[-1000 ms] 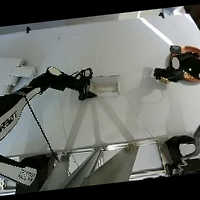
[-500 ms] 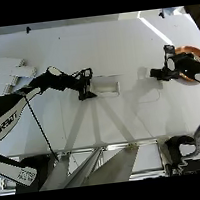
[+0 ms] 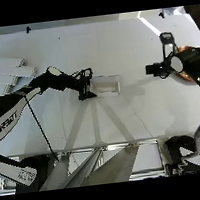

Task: Fold the box and place the chain.

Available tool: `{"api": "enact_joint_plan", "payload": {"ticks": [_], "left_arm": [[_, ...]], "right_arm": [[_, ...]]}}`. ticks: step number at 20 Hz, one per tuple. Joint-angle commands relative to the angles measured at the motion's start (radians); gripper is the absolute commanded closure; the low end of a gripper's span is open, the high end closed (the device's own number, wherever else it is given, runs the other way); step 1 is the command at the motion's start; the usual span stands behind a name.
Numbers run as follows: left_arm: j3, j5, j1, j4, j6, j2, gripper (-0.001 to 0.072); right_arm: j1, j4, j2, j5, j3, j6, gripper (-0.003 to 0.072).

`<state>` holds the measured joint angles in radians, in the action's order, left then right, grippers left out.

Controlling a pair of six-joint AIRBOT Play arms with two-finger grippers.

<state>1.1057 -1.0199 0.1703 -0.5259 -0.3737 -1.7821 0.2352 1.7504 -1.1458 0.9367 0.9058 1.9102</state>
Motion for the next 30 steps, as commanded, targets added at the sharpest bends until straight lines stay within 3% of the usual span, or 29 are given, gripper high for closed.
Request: {"api": "enact_joint_plan", "payload": {"ticks": [1,7,14,23,27,28,29,30], "left_arm": [[0.000,-0.001,0.000,0.000,0.000,0.001,0.0363],[0.000,-0.001,0.000,0.000,0.000,0.001,0.0363],[0.000,-0.001,0.000,0.000,0.000,0.001,0.0363],[0.000,-0.001,0.000,0.000,0.000,0.001,0.0363],[0.000,-0.001,0.000,0.000,0.000,0.001,0.0363],[0.000,-0.001,0.000,0.000,0.000,0.001,0.0363],[0.000,-0.001,-0.001,0.000,0.000,0.001,0.0363],[0.000,-0.001,-0.001,0.000,0.000,0.001,0.0363]], "right_arm": [[0.116,-0.085,0.032,0.066,0.002,-0.077,0.0677],[0.277,-0.214,0.032,-0.061,0.002,-0.080,0.0677],[0.304,-0.548,0.026,-0.314,0.011,-0.267,0.0680],[0.304,-1.166,-0.158,-0.337,0.014,-0.864,0.0679],[0.304,-1.204,-0.214,-0.401,0.014,-0.911,0.0671],[0.304,-1.204,-0.216,-0.406,0.014,-0.917,0.0591],[0.304,-1.200,-0.214,-0.399,0.014,-0.922,0.0400],[0.304,-1.190,-0.209,-0.390,0.014,-0.922,0.0313]]}}
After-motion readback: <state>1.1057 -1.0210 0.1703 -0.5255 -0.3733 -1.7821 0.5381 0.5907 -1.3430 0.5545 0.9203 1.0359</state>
